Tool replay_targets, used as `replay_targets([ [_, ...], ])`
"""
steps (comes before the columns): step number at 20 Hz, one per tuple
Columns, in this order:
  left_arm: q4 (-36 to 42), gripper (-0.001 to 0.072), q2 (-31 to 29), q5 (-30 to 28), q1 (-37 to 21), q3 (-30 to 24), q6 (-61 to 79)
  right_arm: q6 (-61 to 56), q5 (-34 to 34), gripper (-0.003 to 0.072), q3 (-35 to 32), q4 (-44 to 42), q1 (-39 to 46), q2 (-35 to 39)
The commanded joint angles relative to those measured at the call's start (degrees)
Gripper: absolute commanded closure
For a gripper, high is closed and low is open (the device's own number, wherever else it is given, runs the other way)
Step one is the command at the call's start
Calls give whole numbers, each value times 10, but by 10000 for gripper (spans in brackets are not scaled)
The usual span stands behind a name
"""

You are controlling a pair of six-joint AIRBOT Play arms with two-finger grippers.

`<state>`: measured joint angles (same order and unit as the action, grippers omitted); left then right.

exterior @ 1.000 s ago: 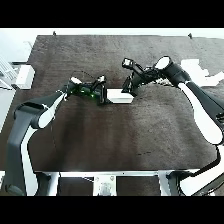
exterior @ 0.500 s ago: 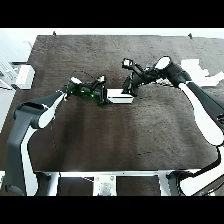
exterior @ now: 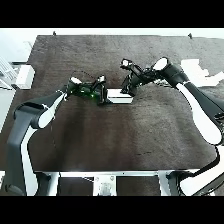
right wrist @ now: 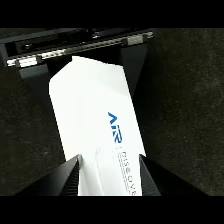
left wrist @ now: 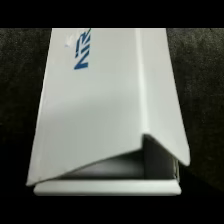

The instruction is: Fold the box and place the chain.

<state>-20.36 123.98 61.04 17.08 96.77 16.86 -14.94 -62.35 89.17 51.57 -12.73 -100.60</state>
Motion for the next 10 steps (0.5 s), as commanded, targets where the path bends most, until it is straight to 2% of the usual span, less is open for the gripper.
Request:
replay_targets([
  [1,0,179,0,0,0,0,1,-7,9,231,1,0,-2,7],
  [4,0,179,0,0,0,0,1,-26,-4,231,-5,36,-8,7],
  [10,0,180,0,0,0,0,1,-31,29,230,-14,40,-19,7],
])
